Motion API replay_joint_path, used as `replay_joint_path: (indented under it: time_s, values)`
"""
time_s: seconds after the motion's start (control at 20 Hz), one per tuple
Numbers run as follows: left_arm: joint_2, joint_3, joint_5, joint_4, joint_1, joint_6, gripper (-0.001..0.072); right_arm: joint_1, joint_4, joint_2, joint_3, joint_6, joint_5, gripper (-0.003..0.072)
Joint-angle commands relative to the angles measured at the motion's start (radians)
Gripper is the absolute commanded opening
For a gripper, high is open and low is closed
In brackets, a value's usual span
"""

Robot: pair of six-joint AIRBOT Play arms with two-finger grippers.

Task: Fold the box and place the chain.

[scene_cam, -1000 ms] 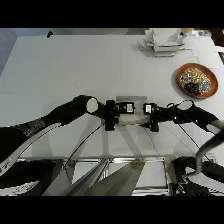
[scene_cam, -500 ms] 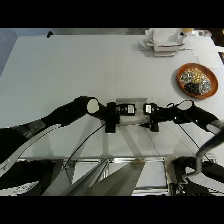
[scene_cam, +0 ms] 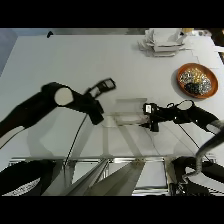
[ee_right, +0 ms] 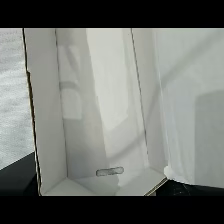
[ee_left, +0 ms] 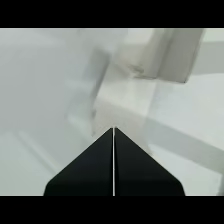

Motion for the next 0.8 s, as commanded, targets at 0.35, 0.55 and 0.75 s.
replay_joint_path:
  time_s: [0.35, 0.55, 0.75]
  values:
    - [-0.091, -0.171, 0.092, -0.132, 0.159, -0.499, 0.0007, 0.000, 0.000, 0.000, 0.000, 0.000, 0.000, 0.0458]
    - [-0.158, -0.171, 0.207, -0.364, 0.128, -0.433, 0.0007, 0.000, 0.000, 0.000, 0.000, 0.000, 0.000, 0.0458]
    - [-0.217, -0.171, 0.235, -0.384, 0.101, -0.436, 0.0005, 0.000, 0.000, 0.000, 0.000, 0.000, 0.000, 0.0458]
